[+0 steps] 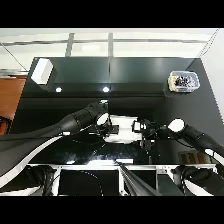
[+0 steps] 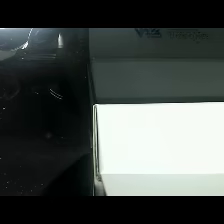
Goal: Fold the box and place the chain.
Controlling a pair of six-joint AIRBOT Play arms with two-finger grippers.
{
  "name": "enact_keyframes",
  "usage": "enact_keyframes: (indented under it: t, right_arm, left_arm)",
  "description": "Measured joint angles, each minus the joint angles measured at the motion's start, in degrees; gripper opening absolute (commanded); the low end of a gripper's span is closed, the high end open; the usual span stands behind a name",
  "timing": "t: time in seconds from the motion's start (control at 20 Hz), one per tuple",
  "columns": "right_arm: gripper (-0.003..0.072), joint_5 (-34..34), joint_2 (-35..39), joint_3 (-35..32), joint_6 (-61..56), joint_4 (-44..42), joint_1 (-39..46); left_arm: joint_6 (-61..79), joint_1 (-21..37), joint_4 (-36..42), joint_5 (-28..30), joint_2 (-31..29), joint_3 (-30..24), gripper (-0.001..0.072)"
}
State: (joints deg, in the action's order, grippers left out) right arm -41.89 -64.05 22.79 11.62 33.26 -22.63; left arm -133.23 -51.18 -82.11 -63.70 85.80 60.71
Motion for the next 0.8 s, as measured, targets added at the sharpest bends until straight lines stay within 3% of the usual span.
enact_keyframes:
  t: [0.05, 0.2, 0.25, 0.35, 0.6, 0.65, 0.75, 0.8]
  right_arm:
    - [0.0368, 0.0, 0.0, 0.0, 0.0, 0.0, 0.0]
    - [0.0368, 0.0, 0.0, 0.0, 0.0, 0.0, 0.0]
    - [0.0368, 0.0, 0.0, 0.0, 0.0, 0.0, 0.0]
    - [0.0368, 0.0, 0.0, 0.0, 0.0, 0.0, 0.0]
    - [0.0368, 0.0, 0.0, 0.0, 0.0, 0.0, 0.0]
    - [0.0403, 0.0, 0.0, 0.0, 0.0, 0.0, 0.0]
    - [0.0613, 0.0, 0.0, 0.0, -0.1, 0.0, 0.0]
    - [0.0613, 0.0, 0.0, 0.0, -0.5, 0.1, 0.0]
  left_arm:
    - [0.0, 0.0, 0.0, 0.4, 0.0, 0.1, 0.0364]
    - [-0.1, 0.0, 0.0, 0.1, 0.0, 0.5, 0.0363]
    - [-0.1, 0.0, 0.0, 0.2, 0.0, 0.6, 0.0344]
    - [-0.2, 0.0, 0.0, 0.1, 0.0, 0.8, 0.0024]
    - [-0.2, 0.0, -0.1, -0.2, 0.1, 0.9, 0.0023]
    - [0.0, 0.0, 0.0, -0.2, 0.1, 0.9, 0.0023]
    - [0.1, 0.0, -0.1, -0.2, 0.1, 0.9, 0.0023]
    - [0.3, 0.0, -0.2, 0.1, 0.1, 0.9, 0.0023]
